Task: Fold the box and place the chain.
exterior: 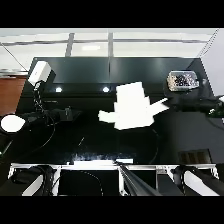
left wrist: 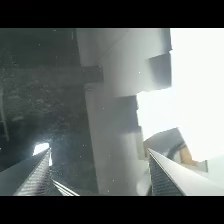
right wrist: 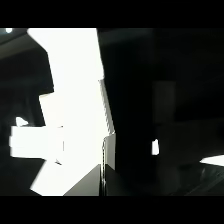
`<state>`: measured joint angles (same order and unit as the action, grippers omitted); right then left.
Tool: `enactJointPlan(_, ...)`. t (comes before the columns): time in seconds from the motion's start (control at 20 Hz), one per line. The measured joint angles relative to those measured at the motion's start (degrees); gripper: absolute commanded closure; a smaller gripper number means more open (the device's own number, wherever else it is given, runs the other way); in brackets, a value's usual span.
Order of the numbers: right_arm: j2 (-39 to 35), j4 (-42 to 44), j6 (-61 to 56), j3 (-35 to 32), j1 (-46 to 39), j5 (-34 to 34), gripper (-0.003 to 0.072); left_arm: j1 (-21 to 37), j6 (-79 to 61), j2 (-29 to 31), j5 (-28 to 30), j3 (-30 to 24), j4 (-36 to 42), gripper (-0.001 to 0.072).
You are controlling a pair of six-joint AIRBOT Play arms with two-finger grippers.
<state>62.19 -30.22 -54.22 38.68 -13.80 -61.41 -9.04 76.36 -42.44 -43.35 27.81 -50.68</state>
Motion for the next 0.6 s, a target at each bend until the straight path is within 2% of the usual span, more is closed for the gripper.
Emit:
enactJointPlan(0.2, -13.6, 2.4, 4.0, -12.1, 15.2, 14.7, 0.067, -0.1, -0.8, -0.3, -0.6, 0.0, 0.1, 0.0004)
enactJointPlan(0.3, -18.3, 2.9, 4.2, -16.1, 21.2, 20.6, 0.067, -0.1, -1.0, -1.3, -0.7, 0.0, 0.2, 0.0003)
enactJointPlan(0.45, -21.6, 3.0, 2.6, -19.4, 27.8, 26.3, 0.067, 0.0, -1.3, -4.6, -0.7, 0.1, 3.8, 0.0003)
enactJointPlan(0.6, -22.8, 3.0, 1.6, -20.6, 30.7, 28.8, 0.067, -0.1, -5.1, -11.0, -1.8, 1.1, 9.8, 0.0027)
